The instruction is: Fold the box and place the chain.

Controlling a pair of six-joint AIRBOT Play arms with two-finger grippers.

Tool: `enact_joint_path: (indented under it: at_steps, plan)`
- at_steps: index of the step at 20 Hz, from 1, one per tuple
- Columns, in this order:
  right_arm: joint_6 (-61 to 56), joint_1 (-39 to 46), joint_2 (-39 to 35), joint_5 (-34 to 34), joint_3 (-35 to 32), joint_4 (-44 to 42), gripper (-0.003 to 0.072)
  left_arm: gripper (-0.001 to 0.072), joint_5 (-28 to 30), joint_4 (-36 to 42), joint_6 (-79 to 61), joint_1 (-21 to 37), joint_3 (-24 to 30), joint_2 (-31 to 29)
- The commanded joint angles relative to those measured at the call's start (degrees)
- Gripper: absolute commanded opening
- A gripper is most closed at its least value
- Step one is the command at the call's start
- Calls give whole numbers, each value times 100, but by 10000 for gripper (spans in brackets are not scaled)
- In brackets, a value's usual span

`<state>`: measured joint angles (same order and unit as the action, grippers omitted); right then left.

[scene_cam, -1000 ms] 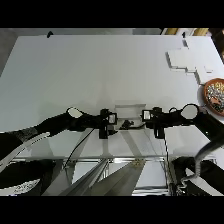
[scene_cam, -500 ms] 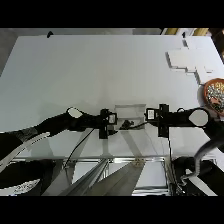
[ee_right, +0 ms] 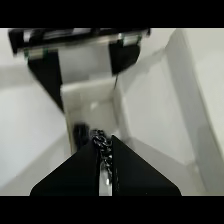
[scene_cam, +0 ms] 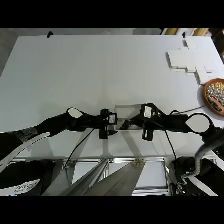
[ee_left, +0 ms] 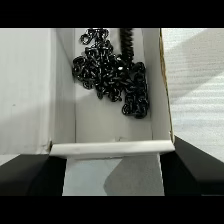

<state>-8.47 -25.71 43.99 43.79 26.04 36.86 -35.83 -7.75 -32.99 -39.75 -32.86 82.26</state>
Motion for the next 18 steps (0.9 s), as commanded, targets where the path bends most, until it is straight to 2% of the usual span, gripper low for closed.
enact_joint_path:
  at_steps: [1, 4, 10, 12, 13, 15, 16, 18]
  plan:
    - [79, -101, -7, -483, -2, -1193, 21, 50, 2, 0, 0, 2, 0, 0]
    - [393, -101, -7, -343, -2, -1582, 20, 50, 2, 0, 0, 2, 0, -2]
    - [448, -101, -4, -264, -2, -1539, 21, 50, 2, 0, 0, 2, 0, 0]
    - [444, -101, -4, -262, -2, -1274, 25, 50, 2, 0, 0, 2, 0, 0]
    - [437, -101, -4, -258, -2, -1082, 63, 50, 2, 0, -2, 2, 0, 0]
    - [380, -101, -4, -245, -2, -669, 187, 50, 0, 0, 0, 2, 0, 0]
    - [380, -101, -4, -247, -2, -472, 220, 50, 2, 0, 0, 2, 0, -2]
    - [376, -96, -7, -247, 0, -118, 231, 50, 2, 0, 0, 2, 0, 0]
